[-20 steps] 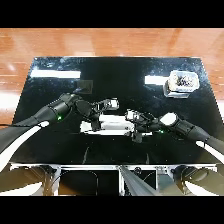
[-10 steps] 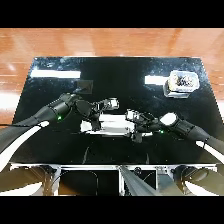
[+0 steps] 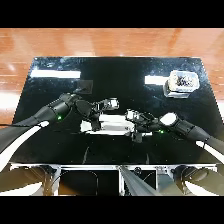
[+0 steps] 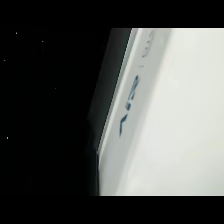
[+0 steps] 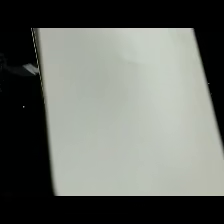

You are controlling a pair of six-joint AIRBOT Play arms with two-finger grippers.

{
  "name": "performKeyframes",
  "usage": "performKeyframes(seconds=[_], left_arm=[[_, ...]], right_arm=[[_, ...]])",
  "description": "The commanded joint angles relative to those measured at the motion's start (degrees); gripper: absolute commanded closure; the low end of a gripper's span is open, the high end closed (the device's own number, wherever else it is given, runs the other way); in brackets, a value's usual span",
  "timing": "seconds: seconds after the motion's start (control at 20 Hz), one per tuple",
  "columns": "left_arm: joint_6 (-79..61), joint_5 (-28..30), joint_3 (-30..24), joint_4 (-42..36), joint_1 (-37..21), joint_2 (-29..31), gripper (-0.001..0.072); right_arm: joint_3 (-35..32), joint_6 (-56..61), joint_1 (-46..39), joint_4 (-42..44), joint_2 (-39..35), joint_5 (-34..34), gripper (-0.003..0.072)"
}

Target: Fold the box and place the chain.

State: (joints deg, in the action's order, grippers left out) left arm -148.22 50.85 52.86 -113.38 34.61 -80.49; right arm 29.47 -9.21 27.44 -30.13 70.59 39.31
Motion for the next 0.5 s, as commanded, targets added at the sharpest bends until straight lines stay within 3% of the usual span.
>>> performKeyframes(seconds=[0.0,0.15,0.25,0.35,0.4,0.45], left_arm=[[0.0,1.8,0.3,0.1,0.0,0.1,0.0692],[0.5,3.6,1.4,0.0,0.0,0.2,0.067],[3.5,3.7,2.2,0.1,0.0,0.3,0.0431],[4.7,4.7,3.0,0.1,0.0,0.3,0.0392],[4.7,5.5,3.3,0.1,0.0,0.3,0.0296],[4.7,6.4,3.5,0.1,0.0,0.3,0.0151]], right_arm=[[0.0,0.0,0.1,0.0,0.0,-0.4,0.0138],[0.0,0.0,0.1,0.0,0.0,-1.0,0.0138],[0.0,0.0,0.1,0.0,0.0,-1.0,0.0139],[0.0,0.0,0.1,0.0,0.0,-1.0,0.0138],[0.0,0.0,0.1,0.0,0.0,-1.0,0.0138],[0.0,0.0,0.1,0.0,0.0,-1.0,0.0138]])
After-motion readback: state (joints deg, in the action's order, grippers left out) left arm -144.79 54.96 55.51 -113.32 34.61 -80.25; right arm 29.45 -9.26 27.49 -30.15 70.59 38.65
